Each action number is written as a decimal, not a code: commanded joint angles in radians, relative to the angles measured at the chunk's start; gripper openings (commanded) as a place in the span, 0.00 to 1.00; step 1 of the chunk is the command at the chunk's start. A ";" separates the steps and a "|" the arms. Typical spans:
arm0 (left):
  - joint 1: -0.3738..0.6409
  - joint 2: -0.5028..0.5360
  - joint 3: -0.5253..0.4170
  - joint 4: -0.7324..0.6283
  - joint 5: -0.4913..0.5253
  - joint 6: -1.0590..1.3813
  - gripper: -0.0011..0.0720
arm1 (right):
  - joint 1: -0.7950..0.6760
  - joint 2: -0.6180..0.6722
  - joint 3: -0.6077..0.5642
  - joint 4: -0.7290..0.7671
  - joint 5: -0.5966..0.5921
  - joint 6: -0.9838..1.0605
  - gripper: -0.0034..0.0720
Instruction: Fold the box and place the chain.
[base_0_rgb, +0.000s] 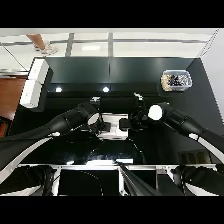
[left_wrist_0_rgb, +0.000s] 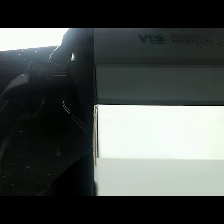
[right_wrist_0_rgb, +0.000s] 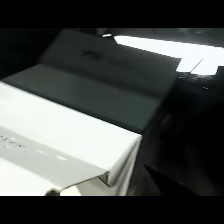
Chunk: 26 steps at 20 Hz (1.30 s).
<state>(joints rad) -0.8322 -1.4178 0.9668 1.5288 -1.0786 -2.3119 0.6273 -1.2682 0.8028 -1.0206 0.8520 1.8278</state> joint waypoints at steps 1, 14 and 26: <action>0.001 0.000 0.000 0.000 0.000 0.000 0.06 | 0.078 0.000 0.036 -0.213 0.023 0.262 0.67; 0.001 0.000 0.000 0.000 0.001 0.000 0.06 | 0.245 -0.099 0.165 -0.517 0.221 0.619 0.53; 0.001 0.000 0.000 0.000 0.001 0.000 0.06 | 0.245 -0.151 0.166 -0.499 0.204 0.653 0.53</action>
<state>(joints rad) -0.8322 -1.4178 0.9668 1.5280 -1.0767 -2.3116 0.8715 -1.4151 0.9676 -1.5192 1.0645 2.4626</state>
